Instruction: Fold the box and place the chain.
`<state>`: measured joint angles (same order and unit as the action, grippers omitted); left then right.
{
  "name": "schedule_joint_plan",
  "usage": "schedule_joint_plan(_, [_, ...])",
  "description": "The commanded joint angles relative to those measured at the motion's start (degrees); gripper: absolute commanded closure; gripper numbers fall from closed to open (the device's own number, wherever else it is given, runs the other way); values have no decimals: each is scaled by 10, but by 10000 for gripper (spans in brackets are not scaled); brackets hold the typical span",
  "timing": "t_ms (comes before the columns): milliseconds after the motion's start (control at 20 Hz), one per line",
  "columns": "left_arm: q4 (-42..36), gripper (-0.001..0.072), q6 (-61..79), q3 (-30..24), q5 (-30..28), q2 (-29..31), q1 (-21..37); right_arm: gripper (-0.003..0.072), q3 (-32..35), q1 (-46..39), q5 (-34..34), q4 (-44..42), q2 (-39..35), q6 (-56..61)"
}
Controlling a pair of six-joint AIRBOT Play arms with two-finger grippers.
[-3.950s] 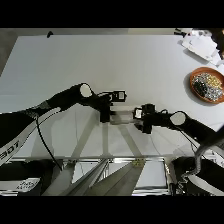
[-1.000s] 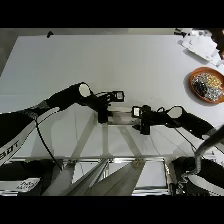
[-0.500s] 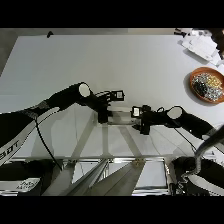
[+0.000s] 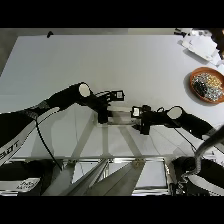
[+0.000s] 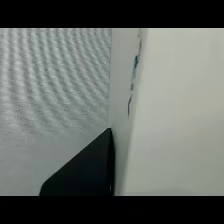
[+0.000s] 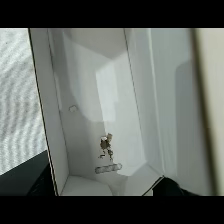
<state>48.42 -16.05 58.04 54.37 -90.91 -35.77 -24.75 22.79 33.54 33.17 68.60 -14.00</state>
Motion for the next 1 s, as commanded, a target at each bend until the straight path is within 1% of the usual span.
schedule_joint_plan(0, [1, 610, 2, 0, -1, 0, 0, 436, 0, 0, -1, 0, 0, 0])
schedule_joint_plan(100, [1, 431, 1, 0, -1, 0, 0, 436, 0, 0, -1, 0, 0, 0])
schedule_joint_plan(150, [1, 372, -1, 0, 2, 1, 0, 436, 0, 0, 0, 0, 0, 0])
schedule_joint_plan(200, [1, 353, -1, 0, 5, 2, 0, 435, 0, 0, 0, 0, 0, 0])
schedule_joint_plan(400, [3, 351, -1, 0, 8, 21, 1, 435, 0, 0, 0, 0, 0, 0])
schedule_joint_plan(450, [7, 340, -1, 0, 8, 28, 1, 435, 0, 0, 1, 0, 0, 0])
schedule_joint_plan(500, [18, 283, -10, 0, 7, 36, 1, 435, 0, 0, 1, 0, 0, 0])
schedule_joint_plan(550, [33, 267, -25, 0, 7, 44, 1, 435, 0, 0, 1, 0, 0, 0])
schedule_joint_plan(650, [75, 266, -54, 0, 11, 58, 1, 435, 0, 0, 1, 0, 0, 0])
schedule_joint_plan(750, [109, 229, -83, 0, 18, 71, 1, 435, 0, 0, 1, 0, 0, 0])
schedule_joint_plan(800, [118, 187, -90, 0, 21, 75, 1, 435, 0, 0, 1, 0, 0, 0])
schedule_joint_plan(950, [133, 172, -100, 0, 35, 87, 2, 434, 0, 0, 1, 0, 0, 0])
